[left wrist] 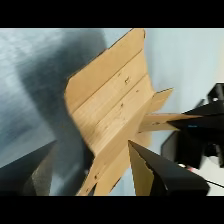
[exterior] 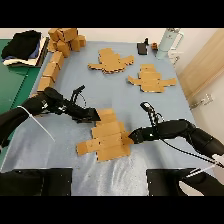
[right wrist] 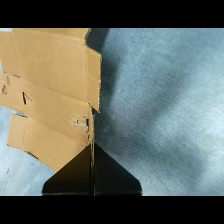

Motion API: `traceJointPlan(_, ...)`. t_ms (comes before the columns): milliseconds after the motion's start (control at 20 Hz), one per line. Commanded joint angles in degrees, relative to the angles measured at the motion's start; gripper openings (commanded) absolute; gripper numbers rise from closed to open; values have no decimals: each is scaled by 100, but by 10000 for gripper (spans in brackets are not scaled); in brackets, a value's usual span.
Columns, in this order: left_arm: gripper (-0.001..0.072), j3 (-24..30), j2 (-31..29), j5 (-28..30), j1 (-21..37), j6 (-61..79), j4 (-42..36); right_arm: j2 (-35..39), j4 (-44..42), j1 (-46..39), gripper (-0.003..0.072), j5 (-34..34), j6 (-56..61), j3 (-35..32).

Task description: Fold the box.

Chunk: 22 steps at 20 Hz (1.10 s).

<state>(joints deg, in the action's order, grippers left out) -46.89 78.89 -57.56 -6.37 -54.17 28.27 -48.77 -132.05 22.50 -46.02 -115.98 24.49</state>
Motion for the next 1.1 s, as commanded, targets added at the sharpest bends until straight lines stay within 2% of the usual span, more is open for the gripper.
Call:
traceJointPlan(0,705,20,411,-87,-7,796,-774,146,0,7,3,9,7,-17)
traceJointPlan(150,704,17,575,0,-9,918,-861,144,17,7,3,9,7,-17)
traceJointPlan(250,703,17,658,-44,-24,1394,-1322,142,28,7,3,9,7,-17)
traceJointPlan(300,650,17,719,-160,-37,1696,-1569,131,28,7,3,11,4,-17)
traceJointPlan(350,547,7,789,-293,-39,1926,-1762,120,48,7,3,7,7,-17)
traceJointPlan(600,522,-229,1082,-774,-33,2184,-1823,122,127,4,3,-44,7,-17)
traceJointPlan(650,395,-308,1141,-968,-33,2184,-1768,120,138,7,3,-57,7,-17)
traceJointPlan(700,297,-363,1180,-1108,-33,2186,-1738,120,164,4,3,-57,7,-17)
traceJointPlan(950,286,-435,1217,-1272,-31,2181,-1582,122,238,4,3,-61,7,-17)
traceJointPlan(1000,139,-435,1217,-1287,-33,2181,-1513,120,240,4,3,-61,7,-20)
traceJointPlan(1050,87,-435,1217,-1318,-33,2177,-1421,122,240,4,3,-59,7,-17)
